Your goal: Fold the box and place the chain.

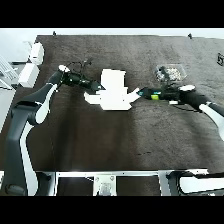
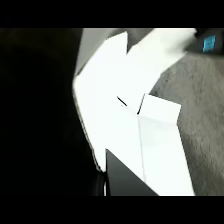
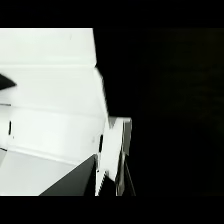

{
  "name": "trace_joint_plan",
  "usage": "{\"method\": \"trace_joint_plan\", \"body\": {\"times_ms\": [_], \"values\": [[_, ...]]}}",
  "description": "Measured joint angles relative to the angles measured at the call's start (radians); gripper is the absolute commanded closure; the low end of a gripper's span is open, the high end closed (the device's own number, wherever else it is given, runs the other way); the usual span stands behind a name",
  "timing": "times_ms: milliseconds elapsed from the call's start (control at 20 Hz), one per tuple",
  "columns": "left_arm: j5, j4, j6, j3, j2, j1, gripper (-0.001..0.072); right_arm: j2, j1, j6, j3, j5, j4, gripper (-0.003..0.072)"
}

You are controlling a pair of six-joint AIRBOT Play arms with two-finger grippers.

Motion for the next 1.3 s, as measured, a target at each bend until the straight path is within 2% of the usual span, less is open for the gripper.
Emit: {"method": "trace_joint_plan", "body": {"times_ms": [250,500,650,900,1150,1300], "values": [[-0.055,-0.083,0.263,-0.001,0.0,0.0,0.0693,0.145,-0.125,-0.005,-0.005,0.069,0.001,0.0468],[-0.06,-0.137,0.509,-0.027,0.0,0.0,0.0695,0.209,-0.14,-0.006,-0.045,0.085,0.004,0.0468],[-0.05,-0.161,0.618,-0.056,0.0,0.0,0.0694,0.219,-0.13,-0.006,-0.088,0.055,0.02,0.0468],[0.0,-0.218,0.792,-0.128,0.016,0.0,0.0694,0.224,-0.123,-0.031,-0.149,0.01,0.035,0.0466],[0.122,-0.282,0.99,-0.284,0.09,-0.015,0.0694,0.224,-0.122,-0.061,-0.17,0.002,0.038,0.0466],[0.176,-0.286,1.067,-0.335,0.111,-0.028,0.0694,0.225,-0.122,-0.069,-0.173,0.0,0.038,0.0465]]}}
